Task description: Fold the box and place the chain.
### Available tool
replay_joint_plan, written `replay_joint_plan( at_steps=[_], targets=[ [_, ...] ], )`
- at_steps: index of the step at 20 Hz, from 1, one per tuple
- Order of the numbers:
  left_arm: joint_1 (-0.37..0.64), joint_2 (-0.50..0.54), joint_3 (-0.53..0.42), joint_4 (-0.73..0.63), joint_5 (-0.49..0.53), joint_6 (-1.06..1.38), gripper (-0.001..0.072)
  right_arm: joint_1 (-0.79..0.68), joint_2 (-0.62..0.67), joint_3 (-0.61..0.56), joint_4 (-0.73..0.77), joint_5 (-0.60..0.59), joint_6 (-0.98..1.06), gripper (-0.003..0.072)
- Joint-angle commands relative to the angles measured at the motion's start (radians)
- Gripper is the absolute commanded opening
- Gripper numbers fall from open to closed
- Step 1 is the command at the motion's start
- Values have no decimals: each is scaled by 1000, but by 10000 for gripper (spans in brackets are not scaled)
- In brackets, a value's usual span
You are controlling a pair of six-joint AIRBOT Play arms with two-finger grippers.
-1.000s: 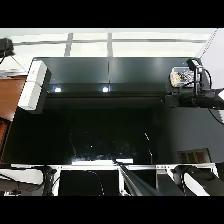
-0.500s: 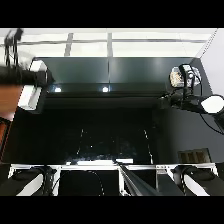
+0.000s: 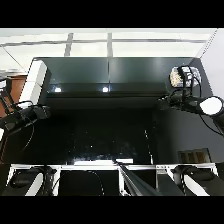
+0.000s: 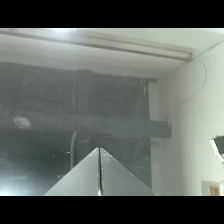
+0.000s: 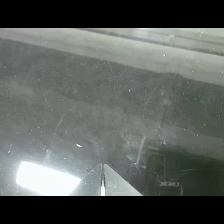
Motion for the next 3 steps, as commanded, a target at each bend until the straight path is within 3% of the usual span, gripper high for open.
replay_joint_plan(
  at_steps=[1, 3],
  targets=[
    [12, 22, -24, 0, 20, -6, 24, 1, 0, 0, -1, 0, 0, 18],
    [12, 22, -24, 0, 20, -6, 24, 1, 0, 0, -1, 0, 0, 18]
  ],
)
